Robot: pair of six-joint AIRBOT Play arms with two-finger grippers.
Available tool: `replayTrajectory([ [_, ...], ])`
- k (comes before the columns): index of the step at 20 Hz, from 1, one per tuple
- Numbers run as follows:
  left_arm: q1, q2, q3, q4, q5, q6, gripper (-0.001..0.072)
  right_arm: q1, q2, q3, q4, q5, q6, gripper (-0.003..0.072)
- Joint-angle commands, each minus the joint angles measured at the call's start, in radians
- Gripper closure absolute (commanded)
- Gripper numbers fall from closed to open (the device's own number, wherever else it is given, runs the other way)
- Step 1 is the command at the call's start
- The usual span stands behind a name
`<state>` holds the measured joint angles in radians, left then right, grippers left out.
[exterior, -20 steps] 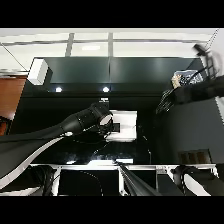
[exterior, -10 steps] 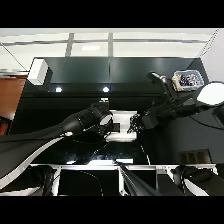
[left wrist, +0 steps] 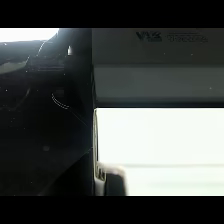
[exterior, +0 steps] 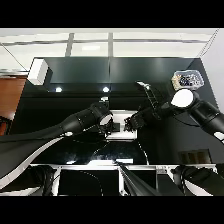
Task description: Fold the box and place the chain.
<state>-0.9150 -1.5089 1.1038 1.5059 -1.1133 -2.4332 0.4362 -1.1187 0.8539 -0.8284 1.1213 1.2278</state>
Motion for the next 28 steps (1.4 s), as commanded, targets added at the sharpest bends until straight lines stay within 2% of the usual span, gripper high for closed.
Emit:
replayTrajectory([
  [1, 0.000, 0.000, 0.000, 0.000, 0.000, 0.002, 0.0683, 0.019, -0.019, -0.041, -0.025, -0.043, 0.017, 0.0668],
  [3, -0.001, -0.001, -0.001, 0.004, -0.002, 0.003, 0.0683, 0.027, -0.017, -0.043, -0.030, -0.033, 0.034, 0.0340],
  [7, 0.013, -0.003, -0.001, 0.013, -0.026, 0.001, 0.0682, -0.085, 0.044, -0.016, -0.043, 0.070, 0.036, 0.0339],
  [10, 0.019, -0.002, 0.000, 0.014, -0.023, -0.010, 0.0682, -0.216, 0.163, -0.016, -0.046, 0.107, 0.033, 0.0340],
  [13, 0.019, -0.002, 0.000, 0.012, -0.023, -0.020, 0.0678, -0.300, 0.230, -0.016, -0.045, 0.113, 0.032, 0.0339],
  [14, 0.019, 0.000, 0.001, 0.011, -0.023, -0.033, 0.0578, -0.315, 0.234, -0.016, -0.045, 0.113, 0.032, 0.0340],
  [15, 0.019, 0.005, 0.001, 0.009, -0.023, -0.033, 0.0383, -0.322, 0.234, -0.016, -0.045, 0.113, 0.032, 0.0340],
  [16, 0.019, 0.016, 0.006, 0.008, -0.026, -0.032, 0.0236, -0.323, 0.234, -0.017, -0.045, 0.113, 0.032, 0.0340],
  [20, 0.019, 0.108, 0.039, 0.006, -0.068, 0.142, 0.0224, -0.323, 0.234, -0.017, -0.044, 0.113, 0.032, 0.0340],
  [23, 0.026, 0.217, 0.025, 0.114, -0.209, 0.266, 0.0224, -0.323, 0.234, -0.017, -0.044, 0.114, 0.032, 0.0340],
  [25, 0.046, 0.287, -0.020, 0.168, -0.256, 0.401, 0.0224, -0.323, 0.234, -0.017, -0.044, 0.116, 0.032, 0.0340],
  [28, 0.169, 0.405, -0.147, 0.105, -0.161, 0.561, 0.0225, -0.323, 0.234, -0.017, -0.047, 0.117, 0.032, 0.0340],
])
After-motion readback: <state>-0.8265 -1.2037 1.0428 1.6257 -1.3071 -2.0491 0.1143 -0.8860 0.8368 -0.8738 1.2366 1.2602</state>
